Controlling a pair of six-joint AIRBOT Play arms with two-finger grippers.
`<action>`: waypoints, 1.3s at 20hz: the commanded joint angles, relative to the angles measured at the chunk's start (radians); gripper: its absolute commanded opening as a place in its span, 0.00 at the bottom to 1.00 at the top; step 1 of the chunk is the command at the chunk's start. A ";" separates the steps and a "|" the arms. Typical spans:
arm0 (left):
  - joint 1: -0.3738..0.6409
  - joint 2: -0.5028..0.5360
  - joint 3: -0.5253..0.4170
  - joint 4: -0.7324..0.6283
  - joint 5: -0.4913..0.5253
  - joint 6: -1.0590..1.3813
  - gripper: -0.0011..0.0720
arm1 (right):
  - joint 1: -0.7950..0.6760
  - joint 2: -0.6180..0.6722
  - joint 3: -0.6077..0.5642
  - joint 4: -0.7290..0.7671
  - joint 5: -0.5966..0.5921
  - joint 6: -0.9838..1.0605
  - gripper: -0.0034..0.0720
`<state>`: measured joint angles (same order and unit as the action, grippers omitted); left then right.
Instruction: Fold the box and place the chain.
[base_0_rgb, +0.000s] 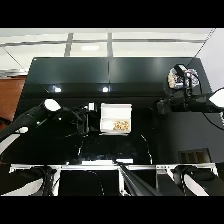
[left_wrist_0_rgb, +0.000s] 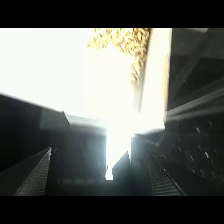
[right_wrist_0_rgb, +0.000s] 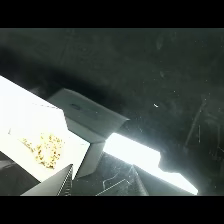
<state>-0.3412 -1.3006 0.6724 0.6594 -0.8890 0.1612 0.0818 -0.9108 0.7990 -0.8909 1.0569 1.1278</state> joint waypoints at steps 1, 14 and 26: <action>-0.008 -0.035 0.007 -0.056 0.006 0.077 1.00 | 0.000 -0.001 -0.002 0.000 -0.008 0.006 0.61; -0.071 -0.056 0.007 -0.040 0.031 0.079 0.99 | 0.001 0.000 -0.002 0.000 -0.023 0.006 0.61; -0.128 -0.071 0.013 -0.092 0.101 0.078 0.89 | 0.020 -0.001 -0.002 0.001 -0.085 0.006 0.61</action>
